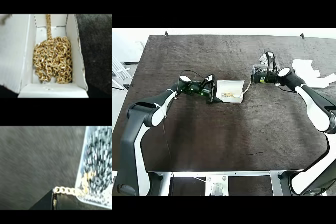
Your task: Fold the box and place the chain.
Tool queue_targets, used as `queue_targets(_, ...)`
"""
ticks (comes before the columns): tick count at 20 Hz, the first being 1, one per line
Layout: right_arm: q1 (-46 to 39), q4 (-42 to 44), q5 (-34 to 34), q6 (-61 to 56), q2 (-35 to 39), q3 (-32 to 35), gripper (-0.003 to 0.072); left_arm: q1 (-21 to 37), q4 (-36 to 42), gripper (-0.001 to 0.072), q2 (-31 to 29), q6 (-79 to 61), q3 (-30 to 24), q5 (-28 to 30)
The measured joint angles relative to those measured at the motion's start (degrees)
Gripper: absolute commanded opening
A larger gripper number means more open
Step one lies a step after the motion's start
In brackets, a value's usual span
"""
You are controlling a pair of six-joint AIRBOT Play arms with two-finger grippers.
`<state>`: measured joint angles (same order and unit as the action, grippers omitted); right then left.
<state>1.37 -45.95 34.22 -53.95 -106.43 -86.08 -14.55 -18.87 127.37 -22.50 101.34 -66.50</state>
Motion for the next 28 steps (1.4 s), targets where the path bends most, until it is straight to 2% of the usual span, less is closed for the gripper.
queue_targets(4,1.7,-3.5,1.0,-2.9,10.2,-0.1,0.0001,0.0,0.0,0.0367,0.0,0.0,0.0,0.0)
queue_targets(9,7.8,-15.1,1.4,-10.6,26.8,-0.1,0.0001,0.0,0.0,0.0366,0.0,0.0,0.0,0.1)
queue_targets(12,12.9,-21.5,1.5,-14.7,32.8,-0.1,0.0002,0.0,0.0,0.0366,0.0,0.0,0.0,0.1)
queue_targets(19,21.7,-26.3,1.5,-19.0,36.5,3.4,0.0002,0.0,0.0,0.0367,0.0,0.0,0.0,0.0)
queue_targets(22,23.0,-26.8,0.8,-20.9,36.7,7.2,0.0003,0.0,0.0,0.0366,0.0,0.0,0.0,0.0)
queue_targets(28,24.0,-25.9,-4.7,-23.3,36.0,15.9,0.0002,0.0,0.0,0.0366,0.0,0.0,0.0,0.0)
